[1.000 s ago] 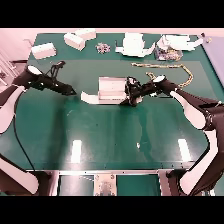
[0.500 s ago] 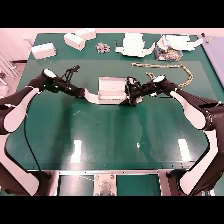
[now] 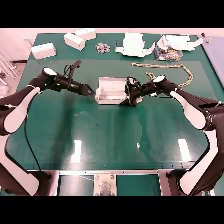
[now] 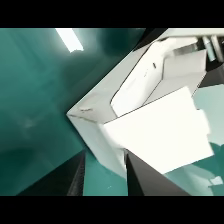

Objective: Fold the box and place the chain.

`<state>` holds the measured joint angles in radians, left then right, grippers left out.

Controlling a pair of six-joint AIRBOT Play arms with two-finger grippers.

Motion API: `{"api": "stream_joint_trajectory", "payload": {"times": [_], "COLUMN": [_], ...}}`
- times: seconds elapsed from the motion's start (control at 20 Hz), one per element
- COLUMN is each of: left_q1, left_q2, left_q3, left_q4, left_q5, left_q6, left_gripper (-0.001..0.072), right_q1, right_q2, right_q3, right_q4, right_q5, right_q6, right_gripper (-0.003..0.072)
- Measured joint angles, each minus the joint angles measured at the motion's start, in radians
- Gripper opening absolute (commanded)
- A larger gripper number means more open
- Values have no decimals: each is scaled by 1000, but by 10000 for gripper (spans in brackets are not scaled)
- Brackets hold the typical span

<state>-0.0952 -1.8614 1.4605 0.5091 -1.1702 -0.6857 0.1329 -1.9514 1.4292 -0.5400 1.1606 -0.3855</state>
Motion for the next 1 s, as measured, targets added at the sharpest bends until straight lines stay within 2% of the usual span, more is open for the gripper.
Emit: {"api": "stream_joint_trajectory", "payload": {"times": [0.35,1.0], "left_q1": [-9,-34], "left_q2": [0,0], "left_q3": [0,0], "left_q4": [-59,-21], "left_q5": [-16,-15], "left_q6": [5,-18], "left_gripper": [298,299], "right_q1": [0,0], "right_q2": [0,0], "right_q3": [0,0], "right_q4": [0,0], "right_q5": [0,0], "right_q6": [0,0], "right_gripper": [588,587]}}
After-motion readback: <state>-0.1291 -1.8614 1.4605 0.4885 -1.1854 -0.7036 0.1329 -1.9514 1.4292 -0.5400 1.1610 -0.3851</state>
